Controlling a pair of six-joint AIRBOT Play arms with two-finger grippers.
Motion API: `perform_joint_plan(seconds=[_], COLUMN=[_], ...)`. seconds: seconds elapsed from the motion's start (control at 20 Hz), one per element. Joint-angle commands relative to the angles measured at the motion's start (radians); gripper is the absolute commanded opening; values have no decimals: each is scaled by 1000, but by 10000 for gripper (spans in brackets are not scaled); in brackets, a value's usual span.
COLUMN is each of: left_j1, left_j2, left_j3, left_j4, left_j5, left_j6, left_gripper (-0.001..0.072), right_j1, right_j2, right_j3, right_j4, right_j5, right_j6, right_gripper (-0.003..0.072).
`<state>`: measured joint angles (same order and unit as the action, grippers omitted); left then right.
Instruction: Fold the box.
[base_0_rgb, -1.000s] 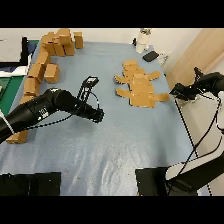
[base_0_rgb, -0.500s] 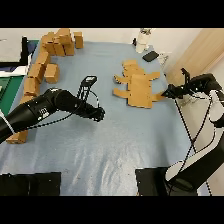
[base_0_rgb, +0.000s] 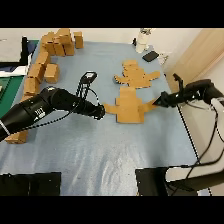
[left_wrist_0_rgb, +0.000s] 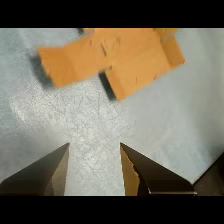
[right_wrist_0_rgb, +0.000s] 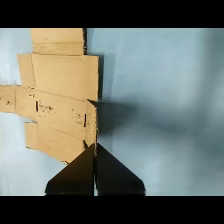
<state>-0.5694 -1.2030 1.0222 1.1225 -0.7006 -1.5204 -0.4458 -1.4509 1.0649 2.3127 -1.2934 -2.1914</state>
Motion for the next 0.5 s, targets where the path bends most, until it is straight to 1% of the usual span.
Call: perform_joint_plan(seconds=[0.0,0.05,0.15,0.2,0.25,0.35,0.45], left_j1=[9,15,29,35,42,59,73], left_j2=[5,5,5,5,5,5,5], left_j3=[1,1,1,1,1,1,1], left_j4=[3,1,-1,-1,-1,-2,-6], left_j5=[-37,-63,-119,-142,-163,-195,-227], left_j6=[26,42,72,84,92,92,92], left_gripper=[482,482,482,482,482,482,481], right_j1=[70,101,159,175,183,184,185], right_j2=[243,316,427,465,479,471,419], right_j3=[-311,-392,-503,-536,-546,-544,-519], right_j4=[3,3,-5,-14,-31,-38,-39], right_j5=[78,96,106,106,109,112,111], right_j6=[80,113,171,180,195,202,199], right_gripper=[-2,-2,5,95,311,323,321])
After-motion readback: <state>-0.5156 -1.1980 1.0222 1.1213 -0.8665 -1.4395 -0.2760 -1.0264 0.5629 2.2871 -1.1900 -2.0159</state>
